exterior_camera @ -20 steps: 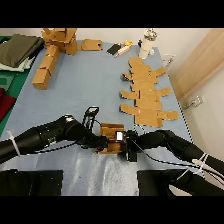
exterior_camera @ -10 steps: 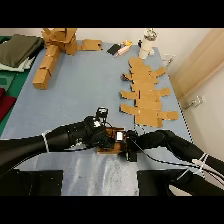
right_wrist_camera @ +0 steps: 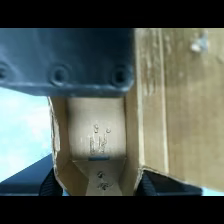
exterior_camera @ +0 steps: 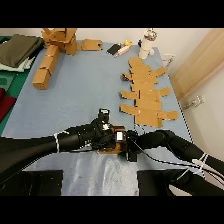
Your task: Fold the box.
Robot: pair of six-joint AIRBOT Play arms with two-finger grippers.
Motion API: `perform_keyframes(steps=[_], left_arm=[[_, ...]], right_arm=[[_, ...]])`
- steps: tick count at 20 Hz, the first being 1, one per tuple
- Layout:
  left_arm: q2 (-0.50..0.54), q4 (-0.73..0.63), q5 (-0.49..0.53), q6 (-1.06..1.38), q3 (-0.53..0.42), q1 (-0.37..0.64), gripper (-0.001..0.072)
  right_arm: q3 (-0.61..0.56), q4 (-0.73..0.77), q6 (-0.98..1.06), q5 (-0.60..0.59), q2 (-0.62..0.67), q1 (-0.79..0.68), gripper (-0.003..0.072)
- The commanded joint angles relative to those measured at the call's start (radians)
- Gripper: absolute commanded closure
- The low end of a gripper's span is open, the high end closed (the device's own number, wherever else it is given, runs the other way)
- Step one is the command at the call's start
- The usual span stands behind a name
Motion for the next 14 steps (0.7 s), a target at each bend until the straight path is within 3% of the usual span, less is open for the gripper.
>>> perform_keyframes(steps=[1,7,8,9,10,14], left_arm=[[-0.007,-0.006,0.003,-0.025,0.002,-0.011,0.0697],[-0.004,-0.041,0.003,-0.021,0.004,-0.011,0.0694],[-0.001,-0.041,0.002,-0.011,0.009,-0.011,0.0589],[0.003,-0.041,-0.003,-0.012,0.016,-0.011,0.035],[0.01,-0.04,-0.011,-0.014,0.024,-0.01,0.0318],[0.062,-0.026,-0.042,-0.015,0.032,-0.002,0.0318]], right_arm=[[0.0,-0.002,-0.002,0.001,0.0,0.0,0.0165],[0.0,-0.002,-0.002,0.001,0.0,0.0,0.0165],[0.0,-0.002,-0.002,0.001,0.0,0.0,0.0166],[0.0,-0.002,-0.002,0.001,0.0,0.0,0.0166],[0.0,-0.002,-0.002,0.001,0.0,0.0,0.0165],[0.0,-0.002,-0.002,0.001,0.0,0.0,0.0165]])
